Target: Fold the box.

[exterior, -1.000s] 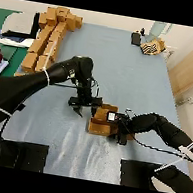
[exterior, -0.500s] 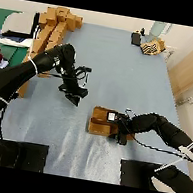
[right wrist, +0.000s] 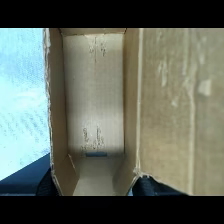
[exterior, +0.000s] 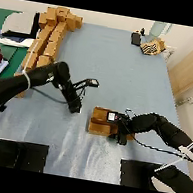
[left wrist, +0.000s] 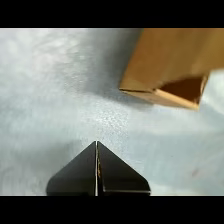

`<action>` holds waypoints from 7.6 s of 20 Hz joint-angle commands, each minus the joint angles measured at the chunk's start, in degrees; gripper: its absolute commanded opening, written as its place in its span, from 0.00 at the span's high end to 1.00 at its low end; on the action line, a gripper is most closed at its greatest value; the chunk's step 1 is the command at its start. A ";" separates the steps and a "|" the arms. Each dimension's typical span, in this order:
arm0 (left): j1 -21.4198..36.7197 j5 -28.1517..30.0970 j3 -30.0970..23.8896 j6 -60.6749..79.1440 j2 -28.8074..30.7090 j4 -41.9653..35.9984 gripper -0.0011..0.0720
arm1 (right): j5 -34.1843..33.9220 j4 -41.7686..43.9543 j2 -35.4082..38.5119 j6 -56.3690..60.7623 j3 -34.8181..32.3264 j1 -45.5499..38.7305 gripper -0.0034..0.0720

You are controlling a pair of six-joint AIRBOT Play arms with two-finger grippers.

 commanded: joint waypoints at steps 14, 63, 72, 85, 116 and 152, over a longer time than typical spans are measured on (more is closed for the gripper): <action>-9.99 23.43 -17.99 36.54 4.46 -21.07 0.03 | 0.02 0.00 0.02 0.00 0.04 0.00 0.29; -17.44 35.08 -22.84 37.24 7.96 -28.28 0.35 | 0.00 0.00 0.04 0.00 0.04 0.00 0.29; -17.44 35.12 -22.84 37.22 7.98 -28.28 0.35 | 0.02 0.00 0.02 0.00 0.04 0.00 0.29; -17.44 35.12 -22.84 37.22 7.98 -28.28 0.35 | -1.68 1.03 0.07 1.01 0.09 -0.09 0.00; -17.44 35.15 -22.84 37.22 7.98 -28.28 0.35 | -7.63 3.26 27.28 98.31 0.13 -0.33 0.63; -17.33 35.56 -22.84 30.82 8.09 -26.32 0.35 | 11.32 8.22 0.46 78.97 4.37 -0.33 0.95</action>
